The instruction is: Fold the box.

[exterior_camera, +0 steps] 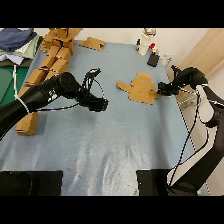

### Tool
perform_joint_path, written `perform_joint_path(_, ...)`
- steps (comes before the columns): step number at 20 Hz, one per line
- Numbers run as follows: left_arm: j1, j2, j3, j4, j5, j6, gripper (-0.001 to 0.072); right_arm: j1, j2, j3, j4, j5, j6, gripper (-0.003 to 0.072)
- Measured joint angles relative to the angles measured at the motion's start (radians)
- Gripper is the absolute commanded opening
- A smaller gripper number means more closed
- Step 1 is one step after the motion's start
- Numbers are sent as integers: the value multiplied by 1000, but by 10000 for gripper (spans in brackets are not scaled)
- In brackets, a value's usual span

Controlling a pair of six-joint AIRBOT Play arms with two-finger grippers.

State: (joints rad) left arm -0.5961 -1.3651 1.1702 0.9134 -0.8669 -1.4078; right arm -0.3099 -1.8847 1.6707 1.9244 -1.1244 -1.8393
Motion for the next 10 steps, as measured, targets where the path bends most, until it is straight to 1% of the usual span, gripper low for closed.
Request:
perform_joint_path(4, 18, 0, 0, -30, -42, 0, 13, 19, 0, 5, 16, -44, -17, 2)
perform_joint_path(6, 42, 1, 0, -39, -72, 0, 17, 31, 19, 5, 50, -76, -36, 1)
perform_joint_path(7, 57, 1, 0, -43, -95, 2, 215, 37, 34, 2, 75, -89, -43, 1)
perform_joint_path(8, 72, 1, 0, -45, -118, 6, 456, 47, 57, -14, 105, -97, -48, 1)
perform_joint_path(10, 102, 1, 0, -49, -158, 14, 471, 79, 120, -76, 159, -107, -56, 1)
